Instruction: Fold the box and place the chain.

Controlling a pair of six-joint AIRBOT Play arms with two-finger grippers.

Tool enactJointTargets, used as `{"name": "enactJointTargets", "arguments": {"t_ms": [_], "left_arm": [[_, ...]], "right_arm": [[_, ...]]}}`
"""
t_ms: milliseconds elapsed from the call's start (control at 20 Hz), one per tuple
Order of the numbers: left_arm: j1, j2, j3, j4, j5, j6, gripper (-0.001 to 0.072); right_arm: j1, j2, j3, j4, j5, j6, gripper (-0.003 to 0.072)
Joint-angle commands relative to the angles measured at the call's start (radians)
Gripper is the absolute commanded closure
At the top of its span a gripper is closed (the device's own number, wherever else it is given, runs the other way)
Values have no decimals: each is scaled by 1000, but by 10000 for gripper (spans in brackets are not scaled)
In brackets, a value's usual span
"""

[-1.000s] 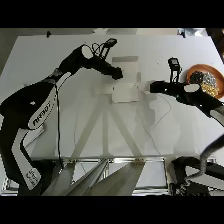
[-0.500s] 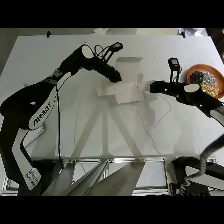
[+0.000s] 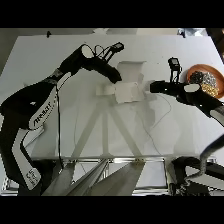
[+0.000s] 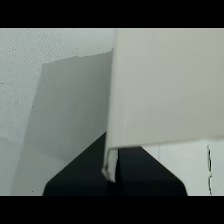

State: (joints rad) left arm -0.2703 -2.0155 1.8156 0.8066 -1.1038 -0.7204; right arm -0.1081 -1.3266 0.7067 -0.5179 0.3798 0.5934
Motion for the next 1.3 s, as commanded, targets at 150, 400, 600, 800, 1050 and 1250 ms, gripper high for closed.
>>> {"name": "enactJointTargets", "arguments": {"t_ms": [150, 400, 600, 800, 1050, 1250], "left_arm": [[0, -1, 1, -5, 0, 3, 702], [0, -1, 1, -6, 0, 2, 701], [0, -1, 1, -6, -2, 3, 703], [9, 24, 1, -5, -113, 75, 707], [45, 178, 1, 0, -280, 153, 712], [84, 392, 0, -2, -302, 157, 713]], "right_arm": [[1, 1, 0, 0, 1, 0, 677], [1, 1, 0, 0, 1, 0, 677], [1, 2, 3, 2, -16, 2, 573], [1, 87, 6, 3, 60, 7, 285], [1, 388, 8, -8, 137, 8, 286], [1, 645, 8, -53, 110, 16, 289]]}}
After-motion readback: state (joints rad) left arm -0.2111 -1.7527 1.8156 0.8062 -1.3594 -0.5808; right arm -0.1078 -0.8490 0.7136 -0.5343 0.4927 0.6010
